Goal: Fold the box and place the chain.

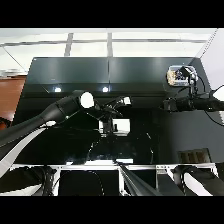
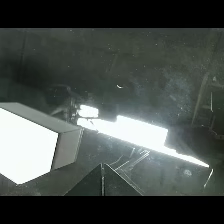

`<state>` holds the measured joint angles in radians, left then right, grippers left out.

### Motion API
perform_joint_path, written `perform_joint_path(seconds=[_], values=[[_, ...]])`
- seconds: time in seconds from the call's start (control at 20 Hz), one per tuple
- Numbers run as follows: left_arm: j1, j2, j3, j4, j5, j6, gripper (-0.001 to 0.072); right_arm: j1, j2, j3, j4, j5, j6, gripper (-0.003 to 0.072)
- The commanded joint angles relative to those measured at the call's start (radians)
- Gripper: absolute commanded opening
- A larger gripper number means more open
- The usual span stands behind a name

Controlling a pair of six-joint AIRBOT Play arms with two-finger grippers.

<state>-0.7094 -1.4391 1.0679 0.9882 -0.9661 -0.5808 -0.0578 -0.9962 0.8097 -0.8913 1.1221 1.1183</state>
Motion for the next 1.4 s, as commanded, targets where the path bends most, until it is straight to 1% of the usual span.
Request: perform_joint_path(seconds=[0.0,0.2,0.35,0.5,0.65,0.7,0.75,0.8,0.85,0.95,1.05,1.1,1.15,1.2,1.25,1.35], values=[[0.000,-0.005,0.001,0.002,-0.032,-0.005,0.0709,0.000,0.000,-0.001,0.000,0.000,0.000,0.0021],[-0.009,-0.005,0.001,0.019,-0.037,0.029,0.0710,0.000,0.000,-0.001,0.000,0.000,0.000,0.0021],[-0.047,-0.006,0.001,0.115,-0.032,0.010,0.0710,0.000,0.000,-0.001,0.000,0.001,0.000,0.0021],[-0.098,-0.034,0.001,0.178,0.021,-0.120,0.0710,0.000,0.000,-0.001,0.000,0.001,0.000,0.0021],[-0.128,-0.074,0.001,0.276,0.022,-0.262,0.0701,0.000,0.000,-0.001,0.000,0.002,0.001,0.0021],[-0.129,-0.069,0.006,0.308,-0.001,-0.332,0.0601,0.000,0.000,-0.001,0.000,0.004,0.000,0.0021],[-0.122,-0.058,0.021,0.329,-0.055,-0.372,0.0374,0.000,0.000,-0.001,0.000,0.004,0.001,0.0021],[-0.106,-0.038,0.040,0.348,-0.113,-0.388,0.0301,0.000,0.000,-0.001,0.000,0.003,0.000,0.0021],[-0.084,-0.012,0.058,0.377,-0.154,-0.423,0.0289,0.000,0.000,-0.001,0.000,0.002,0.000,0.0021],[-0.006,0.058,0.109,0.460,-0.254,-0.519,0.0289,0.000,0.000,-0.001,0.000,0.003,0.000,0.0021],[0.116,0.125,0.174,0.533,-0.357,-0.558,0.0289,0.000,0.000,-0.001,0.000,0.001,0.000,0.0021],[0.195,0.151,0.210,0.554,-0.379,-0.557,0.0289,0.000,0.000,-0.001,0.000,-0.001,0.000,0.0021],[0.276,0.167,0.244,0.568,-0.378,-0.557,0.0289,0.000,0.000,-0.001,0.000,-0.001,0.001,0.0021],[0.369,0.169,0.283,0.579,-0.359,-0.557,0.0289,0.000,0.000,-0.001,0.000,-0.001,0.001,0.0021],[0.467,0.164,0.317,0.576,-0.298,-0.558,0.0289,0.000,0.000,-0.001,0.000,-0.001,0.001,0.0021],[0.636,0.138,0.372,0.549,-0.145,-0.601,0.0289,0.000,0.000,-0.001,0.000,-0.004,0.001,0.0021]])
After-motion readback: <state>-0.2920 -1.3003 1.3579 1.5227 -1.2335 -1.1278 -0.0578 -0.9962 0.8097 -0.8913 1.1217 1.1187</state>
